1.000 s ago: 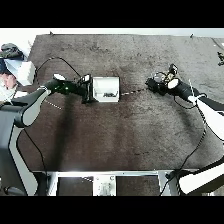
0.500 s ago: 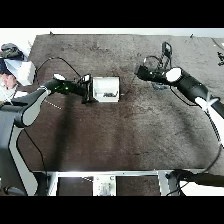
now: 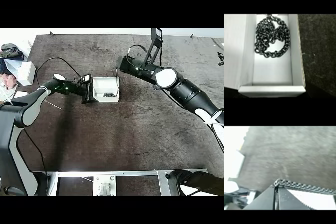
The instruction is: Fold the box and place the chain.
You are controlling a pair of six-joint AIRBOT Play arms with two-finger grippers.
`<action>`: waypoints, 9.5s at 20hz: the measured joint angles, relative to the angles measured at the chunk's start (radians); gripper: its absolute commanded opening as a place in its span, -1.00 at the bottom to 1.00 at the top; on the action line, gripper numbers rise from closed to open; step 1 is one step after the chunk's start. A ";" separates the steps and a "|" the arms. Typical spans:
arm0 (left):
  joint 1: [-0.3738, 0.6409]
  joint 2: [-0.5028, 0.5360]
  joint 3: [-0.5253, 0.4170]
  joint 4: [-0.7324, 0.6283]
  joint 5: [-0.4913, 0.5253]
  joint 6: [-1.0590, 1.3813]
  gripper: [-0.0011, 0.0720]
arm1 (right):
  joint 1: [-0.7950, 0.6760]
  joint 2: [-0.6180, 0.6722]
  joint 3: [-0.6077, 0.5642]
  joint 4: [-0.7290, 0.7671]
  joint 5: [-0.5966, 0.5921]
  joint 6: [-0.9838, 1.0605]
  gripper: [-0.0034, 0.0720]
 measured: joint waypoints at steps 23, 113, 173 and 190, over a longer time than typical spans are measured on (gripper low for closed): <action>0.000 0.000 0.000 0.000 0.000 0.000 -0.09 | -0.172 -0.123 -0.166 -0.085 0.093 -0.010 0.04; 0.000 0.000 0.000 0.000 -0.001 0.000 -0.09 | -0.206 -0.036 -0.013 0.172 0.177 -0.198 -0.87; 0.000 0.000 0.000 0.000 -0.001 0.000 -0.09 | -0.177 -0.236 0.235 -0.100 0.445 -0.440 -0.32; 0.000 0.000 0.000 0.000 -0.001 0.000 -0.09 | -0.354 -0.650 0.604 0.354 0.900 -1.083 -0.10</action>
